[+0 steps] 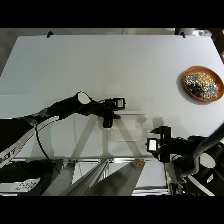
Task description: Fold the box and place the chain.
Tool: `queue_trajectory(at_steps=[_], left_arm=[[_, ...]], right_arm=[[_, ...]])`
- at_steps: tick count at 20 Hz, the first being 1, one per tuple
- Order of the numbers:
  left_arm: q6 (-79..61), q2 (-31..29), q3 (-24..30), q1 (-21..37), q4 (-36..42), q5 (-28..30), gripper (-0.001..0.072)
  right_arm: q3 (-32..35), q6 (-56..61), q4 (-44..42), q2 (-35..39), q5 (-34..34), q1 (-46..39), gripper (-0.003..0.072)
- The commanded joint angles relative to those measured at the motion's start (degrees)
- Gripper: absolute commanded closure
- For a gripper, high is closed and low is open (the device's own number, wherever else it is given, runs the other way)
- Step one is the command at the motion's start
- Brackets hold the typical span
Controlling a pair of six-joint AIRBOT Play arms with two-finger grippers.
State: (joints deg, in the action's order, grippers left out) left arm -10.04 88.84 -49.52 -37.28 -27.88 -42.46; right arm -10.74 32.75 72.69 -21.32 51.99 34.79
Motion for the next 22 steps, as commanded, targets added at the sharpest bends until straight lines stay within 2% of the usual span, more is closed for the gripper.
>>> queue_trajectory(at_steps=[1,3,8,18,22], left_arm=[[-0.02,-0.04,-0.04,0.04,-0.02,0.02,0.0699],[-0.02,-0.04,-0.04,0.04,0.0,0.0,0.0699],[-0.02,-0.04,-0.04,0.04,-0.02,0.0,0.0699],[0.0,-0.04,-0.04,0.04,-0.02,0.0,0.0699],[-0.02,-0.04,-0.04,0.04,-0.02,0.0,0.0699]], right_arm=[[1.68,-1.79,0.63,-4.09,-8.33,2.05,-0.0007],[1.84,-1.77,0.98,-8.46,-10.36,2.05,-0.0007],[1.84,-0.9,0.81,-15.72,-21.38,2.05,-0.0007],[1.75,-0.87,0.61,-16.15,-23.1,2.05,-0.0006],[1.6,-1.03,1.07,-13.27,-22.77,1.99,-0.0006]])
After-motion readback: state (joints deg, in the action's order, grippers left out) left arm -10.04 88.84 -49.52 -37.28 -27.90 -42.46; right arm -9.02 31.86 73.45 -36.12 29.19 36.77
